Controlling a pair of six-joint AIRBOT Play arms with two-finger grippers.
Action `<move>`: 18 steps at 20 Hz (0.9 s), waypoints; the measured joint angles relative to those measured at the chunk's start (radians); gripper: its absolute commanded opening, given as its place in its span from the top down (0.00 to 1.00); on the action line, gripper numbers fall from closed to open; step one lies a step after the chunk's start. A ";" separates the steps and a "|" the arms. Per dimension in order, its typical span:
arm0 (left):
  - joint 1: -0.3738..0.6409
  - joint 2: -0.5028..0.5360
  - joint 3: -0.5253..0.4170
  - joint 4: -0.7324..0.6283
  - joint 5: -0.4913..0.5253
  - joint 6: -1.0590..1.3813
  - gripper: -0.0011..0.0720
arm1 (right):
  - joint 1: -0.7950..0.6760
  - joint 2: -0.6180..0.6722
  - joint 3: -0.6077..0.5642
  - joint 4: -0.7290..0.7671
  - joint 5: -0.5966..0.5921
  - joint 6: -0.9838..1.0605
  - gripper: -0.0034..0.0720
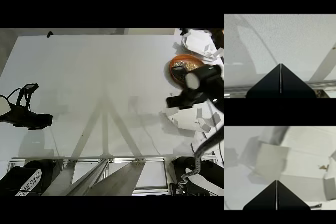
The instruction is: Fold the box and place the chain.
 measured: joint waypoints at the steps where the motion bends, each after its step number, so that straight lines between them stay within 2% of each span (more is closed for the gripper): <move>1: 0.000 0.000 0.000 0.000 0.000 0.000 0.97 | -0.083 0.000 0.011 -0.013 0.005 -0.032 0.93; 2: 0.000 0.000 0.000 0.000 0.000 0.000 0.97 | -0.171 0.000 0.019 -0.030 0.007 -0.067 0.91; 3: 0.000 0.000 0.000 0.000 0.000 0.000 0.97 | -0.249 0.000 0.026 -0.044 0.005 -0.098 0.76; 4: 0.000 0.000 0.000 0.000 0.000 0.000 0.97 | -0.328 -0.001 0.030 -0.055 -0.006 -0.124 0.44; 5: 0.000 0.000 0.000 0.000 0.000 0.000 0.97 | -0.394 -0.002 0.033 -0.061 -0.023 -0.146 0.23; 8: 0.000 0.000 0.000 0.000 0.000 0.000 0.97 | -0.551 -0.024 0.038 -0.076 -0.076 -0.213 0.25; 13: 0.000 0.000 0.000 0.000 0.000 0.000 0.97 | -0.647 -0.138 0.040 -0.095 -0.106 -0.299 0.28; 14: 0.000 0.000 0.000 0.000 0.000 0.000 0.97 | -0.653 -0.165 0.040 -0.101 -0.109 -0.315 0.31; 15: 0.000 0.000 0.000 0.000 0.000 0.000 0.97 | -0.658 -0.188 0.040 -0.103 -0.109 -0.323 0.42; 16: 0.000 0.000 0.000 0.000 0.000 0.000 0.97 | -0.661 -0.210 0.040 -0.105 -0.110 -0.331 0.45; 18: 0.000 0.000 0.000 0.000 0.000 0.000 0.97 | -0.666 -0.244 0.040 -0.108 -0.112 -0.342 0.46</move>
